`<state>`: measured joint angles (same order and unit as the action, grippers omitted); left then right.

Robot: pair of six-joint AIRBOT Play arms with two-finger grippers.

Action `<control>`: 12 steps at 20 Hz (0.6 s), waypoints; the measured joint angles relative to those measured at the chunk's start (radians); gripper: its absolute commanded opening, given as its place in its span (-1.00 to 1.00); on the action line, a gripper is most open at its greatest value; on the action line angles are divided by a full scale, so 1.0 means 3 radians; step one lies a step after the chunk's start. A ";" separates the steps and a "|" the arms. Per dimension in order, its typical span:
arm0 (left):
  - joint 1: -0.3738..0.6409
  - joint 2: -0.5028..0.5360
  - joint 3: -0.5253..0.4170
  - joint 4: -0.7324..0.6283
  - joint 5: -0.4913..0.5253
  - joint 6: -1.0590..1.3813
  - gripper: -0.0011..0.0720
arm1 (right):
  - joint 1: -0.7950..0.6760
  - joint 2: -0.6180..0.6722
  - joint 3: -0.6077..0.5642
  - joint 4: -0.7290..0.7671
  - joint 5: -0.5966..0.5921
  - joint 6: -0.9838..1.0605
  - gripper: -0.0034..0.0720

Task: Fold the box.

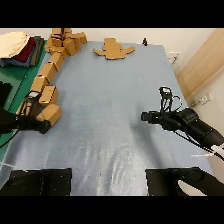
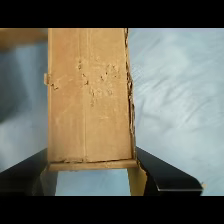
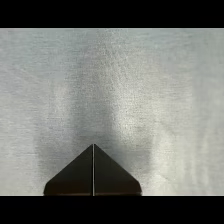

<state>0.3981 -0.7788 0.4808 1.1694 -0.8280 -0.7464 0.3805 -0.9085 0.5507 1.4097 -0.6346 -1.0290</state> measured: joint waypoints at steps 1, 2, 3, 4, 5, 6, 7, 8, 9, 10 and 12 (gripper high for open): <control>0.0113 0.0060 -0.0043 0.0074 -0.0052 -0.0078 -0.01 | 0.0000 0.0000 0.0000 -0.0001 0.0004 0.0000 -0.90; 0.0197 0.0099 -0.0078 0.0116 -0.0094 -0.0132 -0.01 | 0.0000 0.0000 0.0000 -0.0001 0.0022 0.0000 -0.90; 0.0267 0.0128 -0.0109 0.0154 -0.0106 -0.0175 -0.01 | 0.0000 0.0000 0.0000 -0.0003 0.0029 -0.0001 -0.90; 0.0315 0.0150 -0.0134 0.0187 -0.0098 -0.0209 -0.01 | 0.0000 0.0000 0.0000 -0.0003 0.0033 0.0000 -0.90; 0.0351 0.0165 -0.0151 0.0205 -0.0055 -0.0231 -0.01 | 0.0000 0.0000 0.0000 -0.0003 0.0043 -0.0001 -0.90; 0.0374 0.0173 -0.0165 0.0196 0.0032 -0.0256 -0.01 | 0.0000 0.0000 0.0000 -0.0003 0.0047 -0.0001 -0.90; 0.0393 0.0173 -0.0173 0.0150 0.0125 -0.0268 -0.01 | 0.0000 0.0000 0.0000 -0.0003 0.0048 -0.0001 -0.89; 0.0403 0.0161 -0.0181 0.0072 0.0249 -0.0275 -0.01 | 0.0000 0.0000 0.0000 -0.0003 0.0051 -0.0001 -0.90; 0.0412 0.0126 -0.0187 -0.0025 0.0366 -0.0281 -0.01 | 0.0000 0.0000 0.0000 -0.0003 0.0052 -0.0001 -0.90; 0.0418 0.0072 -0.0189 -0.0114 0.0487 -0.0277 -0.01 | 0.0000 0.0000 0.0000 -0.0003 0.0058 -0.0001 -0.90; 0.0430 -0.0076 -0.0193 -0.0292 0.0640 -0.0215 -0.01 | 0.0000 0.0000 0.0000 -0.0004 0.0070 -0.0001 -0.90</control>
<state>0.5270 -0.8017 0.4229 1.0817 -0.6361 -0.8108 0.3805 -0.9085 0.5507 1.4086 -0.6136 -1.0294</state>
